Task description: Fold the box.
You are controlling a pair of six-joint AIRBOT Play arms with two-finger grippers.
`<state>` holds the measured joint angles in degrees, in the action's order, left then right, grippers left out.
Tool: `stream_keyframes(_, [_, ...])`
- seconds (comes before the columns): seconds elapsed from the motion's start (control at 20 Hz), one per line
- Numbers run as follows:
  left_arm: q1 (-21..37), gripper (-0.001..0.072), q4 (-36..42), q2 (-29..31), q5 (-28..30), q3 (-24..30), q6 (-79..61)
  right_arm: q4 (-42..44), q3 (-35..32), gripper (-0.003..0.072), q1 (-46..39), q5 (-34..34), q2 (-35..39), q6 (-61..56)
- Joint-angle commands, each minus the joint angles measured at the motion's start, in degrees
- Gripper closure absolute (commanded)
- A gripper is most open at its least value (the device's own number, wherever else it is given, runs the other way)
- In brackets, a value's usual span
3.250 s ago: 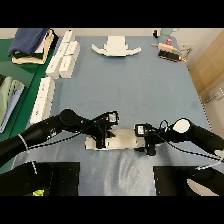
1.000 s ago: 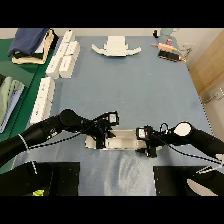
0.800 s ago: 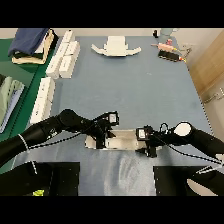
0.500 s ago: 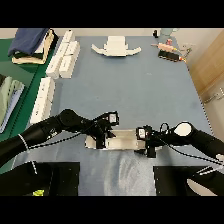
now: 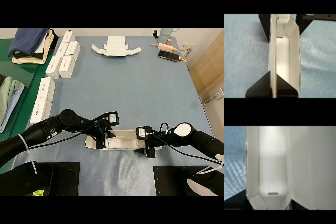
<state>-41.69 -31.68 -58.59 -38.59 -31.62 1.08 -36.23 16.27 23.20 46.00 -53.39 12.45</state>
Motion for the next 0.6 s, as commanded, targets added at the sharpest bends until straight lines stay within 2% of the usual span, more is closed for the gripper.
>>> stream_keyframes(0.0, [-0.02, 0.0694, -0.02, 0.00, 0.02, 0.02, -0.02, -0.94, -0.17, 0.0181, 0.02, -0.04, -0.66, 0.07])
stream_keyframes(0.55, [-0.02, 0.0694, -0.02, 0.00, 0.02, 0.02, -0.02, -1.95, -0.13, 0.0181, 0.00, -0.20, -0.81, 0.04])
